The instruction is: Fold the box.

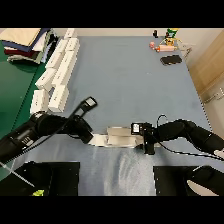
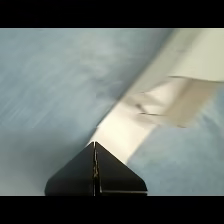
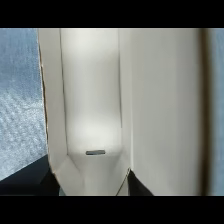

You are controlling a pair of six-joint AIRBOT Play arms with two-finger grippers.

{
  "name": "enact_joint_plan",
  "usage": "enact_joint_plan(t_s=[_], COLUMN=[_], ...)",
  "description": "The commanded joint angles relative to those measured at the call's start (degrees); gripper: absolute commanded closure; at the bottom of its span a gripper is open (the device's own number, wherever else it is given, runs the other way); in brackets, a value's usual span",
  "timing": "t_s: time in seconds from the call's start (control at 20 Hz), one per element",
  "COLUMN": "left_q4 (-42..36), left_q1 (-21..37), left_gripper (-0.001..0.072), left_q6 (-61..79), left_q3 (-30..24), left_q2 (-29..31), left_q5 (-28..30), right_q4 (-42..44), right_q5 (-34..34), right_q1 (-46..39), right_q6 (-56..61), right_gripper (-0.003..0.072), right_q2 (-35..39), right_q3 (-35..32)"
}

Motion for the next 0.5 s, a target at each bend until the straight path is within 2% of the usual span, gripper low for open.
enact_joint_plan(t_s=[0.0,0.1,0.2,0.3,0.45], left_q4=[7.1,1.2,-7.9,-14.3,-20.1], left_q1=[11.2,17.6,19.7,18.2,12.0], left_gripper=[0.0696,0.0696,0.0696,0.0696,0.0696], left_q6=[-23.3,-22.9,-18.3,-16.2,-15.9], left_q3=[-0.3,-1.7,-4.0,-6.0,-7.4], left_q2=[3.0,2.1,0.5,-1.9,-5.7], left_q5=[-9.6,-11.8,-11.5,-9.8,-4.0], right_q4=[0.0,0.0,0.0,0.0,0.0], right_q5=[0.0,0.0,0.0,0.0,0.0], right_q1=[0.0,0.0,0.0,0.0,0.0], right_q6=[0.1,0.0,0.0,0.0,0.0], right_gripper=[0.0227,0.0227,0.0227,0.0227,0.0227], right_q2=[0.0,0.0,0.0,0.0,0.0], right_q3=[0.0,0.0,0.0,0.0,0.0])
